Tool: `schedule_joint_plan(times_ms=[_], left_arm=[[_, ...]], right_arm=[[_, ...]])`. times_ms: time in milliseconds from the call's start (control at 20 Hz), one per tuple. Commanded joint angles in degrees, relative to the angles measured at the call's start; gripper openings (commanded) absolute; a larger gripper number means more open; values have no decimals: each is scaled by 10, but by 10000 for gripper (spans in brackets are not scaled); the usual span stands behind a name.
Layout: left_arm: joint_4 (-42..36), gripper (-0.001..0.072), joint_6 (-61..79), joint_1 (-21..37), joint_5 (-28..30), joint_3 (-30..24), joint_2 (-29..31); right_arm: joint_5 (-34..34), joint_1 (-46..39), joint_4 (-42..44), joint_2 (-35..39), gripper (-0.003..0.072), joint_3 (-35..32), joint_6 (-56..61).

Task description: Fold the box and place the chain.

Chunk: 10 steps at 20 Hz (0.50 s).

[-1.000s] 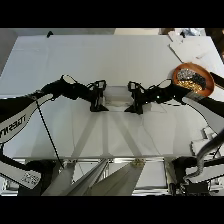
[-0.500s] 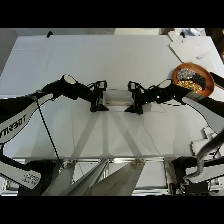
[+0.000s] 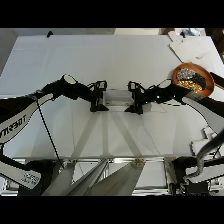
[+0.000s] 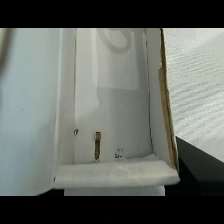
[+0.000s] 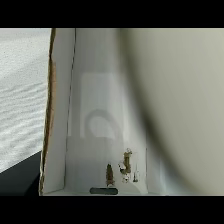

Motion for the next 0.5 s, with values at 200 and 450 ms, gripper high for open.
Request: schedule_joint_plan(times_ms=[200, 450], left_arm=[[1, 276, 0, 0, 0, 0, 0], [1, 276, 0, 0, 0, 0, 0]], right_arm=[[1, 0, 0, 0, 506, 0, 0], [10, 0, 4, 0, 568, 0, 0]])
